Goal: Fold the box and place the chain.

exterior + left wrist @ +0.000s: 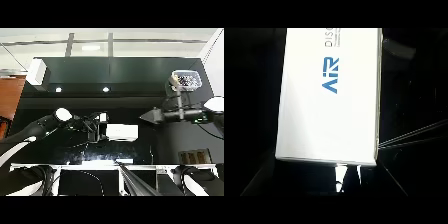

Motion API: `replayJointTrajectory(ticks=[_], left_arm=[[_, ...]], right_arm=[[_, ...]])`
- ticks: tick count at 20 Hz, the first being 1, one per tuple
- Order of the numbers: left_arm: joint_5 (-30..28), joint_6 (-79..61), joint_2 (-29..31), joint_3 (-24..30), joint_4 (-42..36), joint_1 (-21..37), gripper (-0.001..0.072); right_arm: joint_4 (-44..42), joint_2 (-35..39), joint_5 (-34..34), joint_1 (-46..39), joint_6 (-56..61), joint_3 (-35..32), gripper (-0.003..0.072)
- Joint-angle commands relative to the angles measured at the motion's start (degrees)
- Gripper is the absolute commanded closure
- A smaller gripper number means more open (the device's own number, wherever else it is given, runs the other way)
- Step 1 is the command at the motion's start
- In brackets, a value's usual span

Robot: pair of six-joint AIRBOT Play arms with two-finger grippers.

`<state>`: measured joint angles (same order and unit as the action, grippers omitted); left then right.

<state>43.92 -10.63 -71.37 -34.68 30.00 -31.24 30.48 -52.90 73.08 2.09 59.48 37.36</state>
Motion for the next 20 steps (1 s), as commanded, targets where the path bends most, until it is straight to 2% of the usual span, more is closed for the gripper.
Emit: replayJointTrajectory(ticks=[1, 3, 6, 8, 16, 20], left_arm=[[2.3, 6.7, 5.6, -0.4, 7.2, 0.0, -0.0003], [6.8, 12.8, 10.1, -1.1, 13.4, 0.0, -0.0003], [8.2, 22.2, 13.0, -2.7, 14.1, -0.4, -0.0001], [8.2, 27.4, 10.8, -4.9, 14.4, -1.7, 0.0001], [5.4, 27.8, -3.4, -16.8, 17.8, -10.2, 0.0001], [0.7, 27.8, -6.1, -18.3, 19.3, -13.4, 0.0]], right_arm=[[1.5, 2.3, 3.9, -5.4, 0.7, 0.3, 0.0649], [1.6, 2.3, 3.5, -5.6, 0.7, 0.3, 0.0649], [1.6, 2.3, 0.4, -5.6, 0.1, 0.3, 0.0649], [1.6, 2.3, -2.1, -5.6, 0.1, 0.3, 0.0649], [9.8, 2.3, -3.4, -5.6, 0.1, 0.3, 0.0649], [10.2, 2.3, -5.0, -5.6, -1.0, 0.3, 0.0649]])
